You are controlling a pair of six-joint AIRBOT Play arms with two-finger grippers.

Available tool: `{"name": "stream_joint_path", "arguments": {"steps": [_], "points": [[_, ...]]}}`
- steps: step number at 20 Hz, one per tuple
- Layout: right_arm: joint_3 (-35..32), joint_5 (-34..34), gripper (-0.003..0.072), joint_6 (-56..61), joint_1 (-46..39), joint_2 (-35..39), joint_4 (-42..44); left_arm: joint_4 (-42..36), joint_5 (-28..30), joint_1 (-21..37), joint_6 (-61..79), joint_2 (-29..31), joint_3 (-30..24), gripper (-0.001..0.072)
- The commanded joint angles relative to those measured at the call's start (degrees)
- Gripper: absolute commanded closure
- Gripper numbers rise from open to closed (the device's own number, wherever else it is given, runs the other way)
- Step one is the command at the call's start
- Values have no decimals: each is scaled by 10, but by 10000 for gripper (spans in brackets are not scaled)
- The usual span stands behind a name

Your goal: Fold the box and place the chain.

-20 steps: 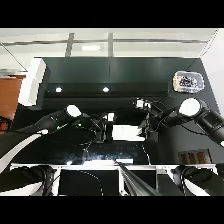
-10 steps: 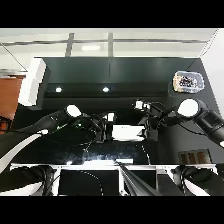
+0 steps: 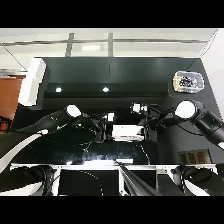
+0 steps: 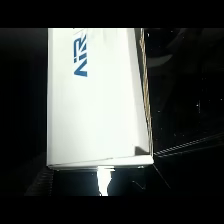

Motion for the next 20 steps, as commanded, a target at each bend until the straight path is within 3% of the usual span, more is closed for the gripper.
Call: {"name": "stream_joint_path", "arguments": {"steps": [1, 20], "points": [[-1, 1, 268, 2, 1, 0, -1, 0, 0, 0, 0, 0, 0, 354], [-9, -3, 269, 4, 1, -3, 0, 0, 0, 0, 0, 0, 0, 355]]}}
